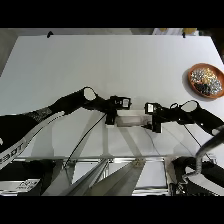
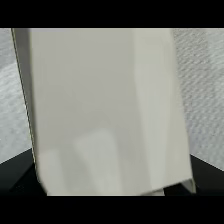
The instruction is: Fold the box and place the chain.
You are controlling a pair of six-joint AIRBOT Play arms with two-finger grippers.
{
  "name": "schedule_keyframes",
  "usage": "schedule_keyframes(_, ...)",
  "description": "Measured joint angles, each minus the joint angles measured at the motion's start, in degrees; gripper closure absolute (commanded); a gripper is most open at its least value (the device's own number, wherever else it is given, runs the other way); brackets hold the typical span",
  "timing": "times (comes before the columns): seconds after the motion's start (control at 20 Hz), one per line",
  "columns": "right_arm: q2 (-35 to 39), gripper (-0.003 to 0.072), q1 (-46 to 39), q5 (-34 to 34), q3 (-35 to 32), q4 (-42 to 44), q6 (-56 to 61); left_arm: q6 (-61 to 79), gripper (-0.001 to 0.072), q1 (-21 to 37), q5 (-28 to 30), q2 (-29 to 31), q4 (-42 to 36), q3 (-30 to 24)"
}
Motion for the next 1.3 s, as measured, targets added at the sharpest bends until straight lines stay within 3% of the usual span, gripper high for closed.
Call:
schedule_keyframes(0.65, -1.14, 0.0051, 0.00, 1.75, 0.00, -0.98, -0.26, 1.22, 0.0701, 0.00, -0.76, 0.00, 0.02, 0.00)
schedule_keyframes(0.8, -1.27, 0.0150, 0.31, 1.97, 0.00, -1.51, -0.26, 1.27, 0.0701, 0.00, -0.48, 0.00, 0.04, 0.00)
schedule_keyframes(1.1, -1.31, 0.0152, 3.45, 0.00, 0.00, -1.92, -0.17, 1.29, 0.0701, -0.02, -0.22, 0.00, 0.04, 0.00)
schedule_keyframes(1.25, -1.31, 0.0235, 3.98, -0.52, 0.00, -2.19, 0.70, 1.29, 0.0700, 0.00, -0.15, 0.00, 0.02, 0.00)
schedule_keyframes(1.3, -1.31, 0.0228, 4.07, -0.61, 0.00, -2.45, 1.07, 1.29, 0.0699, -0.02, -0.13, 0.00, 0.04, 0.00)
